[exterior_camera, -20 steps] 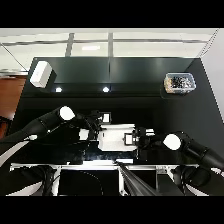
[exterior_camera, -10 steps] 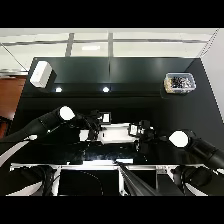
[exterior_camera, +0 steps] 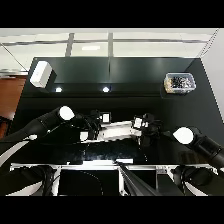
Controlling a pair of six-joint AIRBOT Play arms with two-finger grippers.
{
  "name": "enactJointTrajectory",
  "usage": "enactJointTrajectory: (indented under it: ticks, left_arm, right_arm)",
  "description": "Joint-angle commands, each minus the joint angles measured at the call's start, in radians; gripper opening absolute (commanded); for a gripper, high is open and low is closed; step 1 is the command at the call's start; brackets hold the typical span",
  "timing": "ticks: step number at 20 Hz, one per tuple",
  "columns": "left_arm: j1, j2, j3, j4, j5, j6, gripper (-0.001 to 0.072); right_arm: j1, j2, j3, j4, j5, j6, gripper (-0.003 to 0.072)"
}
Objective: Fold the box and place the chain.
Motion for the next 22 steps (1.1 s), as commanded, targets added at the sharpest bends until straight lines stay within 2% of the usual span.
enactJointTrajectory:
  ticks: [1,4,6,9,15,22]
  left_arm:
    - [0.0,0.0,0.0,0.0,-0.001,0.0,0.0024]
    - [0.0,0.0,0.0,0.0,-0.001,0.0,0.0024]
    - [0.0,0.0,0.0,0.0,-0.001,0.0,0.0024]
    - [0.0,0.0,0.001,0.001,0.0,0.0,0.0024]
    - [0.0,0.0,0.001,0.0,0.0,0.0,0.0024]
    - [0.0,0.0,0.001,0.0,0.0,0.0,0.0024]
  right_arm:
    - [-0.018,0.0,0.002,0.002,0.031,-0.001,0.0659]
    - [-0.018,-0.002,0.002,0.031,0.04,-0.011,0.0658]
    - [-0.018,-0.023,0.002,0.077,0.08,-0.1,0.0637]
    - [-0.024,-0.064,0.003,0.084,-0.001,-0.147,0.0637]
    - [-0.028,-0.133,0.01,0.23,0.151,-0.335,0.0638]
    - [-0.028,-0.214,0.008,0.237,0.146,-0.409,0.0637]
